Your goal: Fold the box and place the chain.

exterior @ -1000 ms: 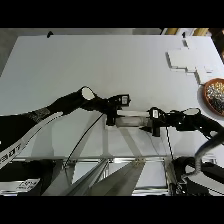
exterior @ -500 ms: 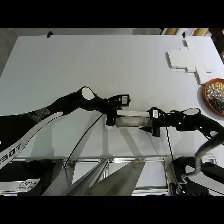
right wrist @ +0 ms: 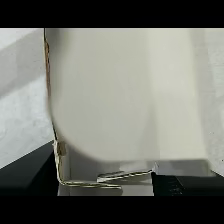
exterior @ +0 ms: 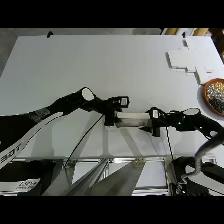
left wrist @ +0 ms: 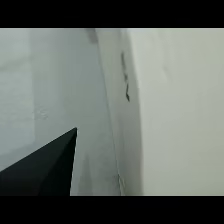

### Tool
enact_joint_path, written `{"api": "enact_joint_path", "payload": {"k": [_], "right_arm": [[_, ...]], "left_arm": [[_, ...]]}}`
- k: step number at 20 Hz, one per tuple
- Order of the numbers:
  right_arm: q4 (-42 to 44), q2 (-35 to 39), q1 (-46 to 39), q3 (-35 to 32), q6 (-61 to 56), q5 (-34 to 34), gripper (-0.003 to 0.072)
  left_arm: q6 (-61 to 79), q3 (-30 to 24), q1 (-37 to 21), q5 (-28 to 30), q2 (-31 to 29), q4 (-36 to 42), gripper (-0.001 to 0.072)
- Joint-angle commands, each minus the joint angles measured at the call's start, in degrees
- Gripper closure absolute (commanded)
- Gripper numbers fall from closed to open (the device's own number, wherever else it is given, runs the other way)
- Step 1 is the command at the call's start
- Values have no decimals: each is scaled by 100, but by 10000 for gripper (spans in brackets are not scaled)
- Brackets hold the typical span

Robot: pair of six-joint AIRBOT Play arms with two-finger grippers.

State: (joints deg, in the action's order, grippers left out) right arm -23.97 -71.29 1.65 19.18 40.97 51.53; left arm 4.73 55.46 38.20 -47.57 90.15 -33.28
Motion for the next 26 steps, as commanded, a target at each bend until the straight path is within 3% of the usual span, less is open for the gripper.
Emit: {"api": "enact_joint_path", "payload": {"k": [1, 6, 8, 10, 11, 12, 16, 19, 21, 24, 26], "right_arm": [[0, -2, 2, -2, 2, 9, 273], [0, -2, 2, -2, 0, 9, 273], [0, -2, 2, -2, 0, 9, 273], [0, -2, 2, -2, 0, 9, 273], [0, -2, 2, -2, 0, 9, 273], [0, -2, 2, -2, 0, 9, 273], [0, -2, 2, -2, 0, 11, 273], [0, -2, 2, -2, 0, 11, 273], [0, -2, 2, -2, 0, 9, 273], [0, -2, 2, -2, 0, 9, 273], [0, -2, 2, -2, 0, 9, 273]], "left_arm": [[4, 2, -9, 0, -190, -140, 199], [-1176, 2, -9, -92, -717, -1521, 206], [-1952, 2, -7, -361, -1062, -2079, 257], [-2636, 2, -7, -675, -1445, -2441, 413], [-2857, 2, 4, -835, -1620, -2459, 534], [-2966, 2, 28, -981, -1755, -2411, 713], [-3198, 2, 540, -1054, -1906, -2417, 709], [-3200, 2, 1189, -262, -1786, -2415, 705], [-3209, 2, 1464, 706, -1659, -2358, 704], [-3228, 2, 1425, 2430, -1294, -1829, 704], [-3414, 2, 1298, 3263, -909, -1504, 706]]}}
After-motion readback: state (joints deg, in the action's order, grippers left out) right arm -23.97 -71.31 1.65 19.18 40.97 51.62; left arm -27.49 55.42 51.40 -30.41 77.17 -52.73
